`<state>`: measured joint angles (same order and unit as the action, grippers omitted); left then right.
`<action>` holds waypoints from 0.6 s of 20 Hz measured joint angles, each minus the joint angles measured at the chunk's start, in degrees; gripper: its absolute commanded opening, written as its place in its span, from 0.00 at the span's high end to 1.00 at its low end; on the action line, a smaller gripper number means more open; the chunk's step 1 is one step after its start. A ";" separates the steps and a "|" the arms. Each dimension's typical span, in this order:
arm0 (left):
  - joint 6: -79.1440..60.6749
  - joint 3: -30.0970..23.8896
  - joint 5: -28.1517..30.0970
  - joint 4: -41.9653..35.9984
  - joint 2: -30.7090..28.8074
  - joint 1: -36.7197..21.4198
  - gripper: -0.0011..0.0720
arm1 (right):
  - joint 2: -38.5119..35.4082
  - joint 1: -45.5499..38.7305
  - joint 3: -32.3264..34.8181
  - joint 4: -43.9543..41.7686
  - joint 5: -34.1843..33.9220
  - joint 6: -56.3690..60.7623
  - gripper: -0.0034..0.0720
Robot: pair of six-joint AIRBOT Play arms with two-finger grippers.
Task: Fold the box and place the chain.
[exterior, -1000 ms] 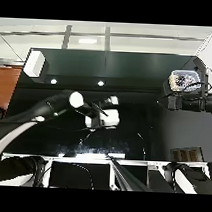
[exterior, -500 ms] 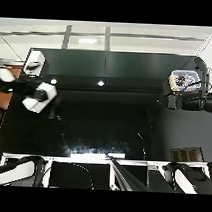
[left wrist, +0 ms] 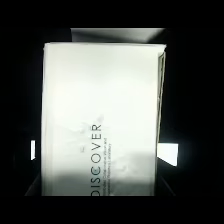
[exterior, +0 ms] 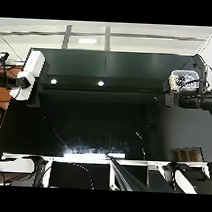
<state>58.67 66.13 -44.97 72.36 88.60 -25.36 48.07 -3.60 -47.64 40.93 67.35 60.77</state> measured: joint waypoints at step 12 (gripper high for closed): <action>5.97 13.86 -11.93 2.03 0.15 2.51 0.65 | 0.00 3.21 0.00 0.44 -3.10 0.70 0.94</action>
<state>64.64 79.99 -56.90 74.39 88.75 -22.85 48.07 -0.38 -47.64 41.36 64.25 61.47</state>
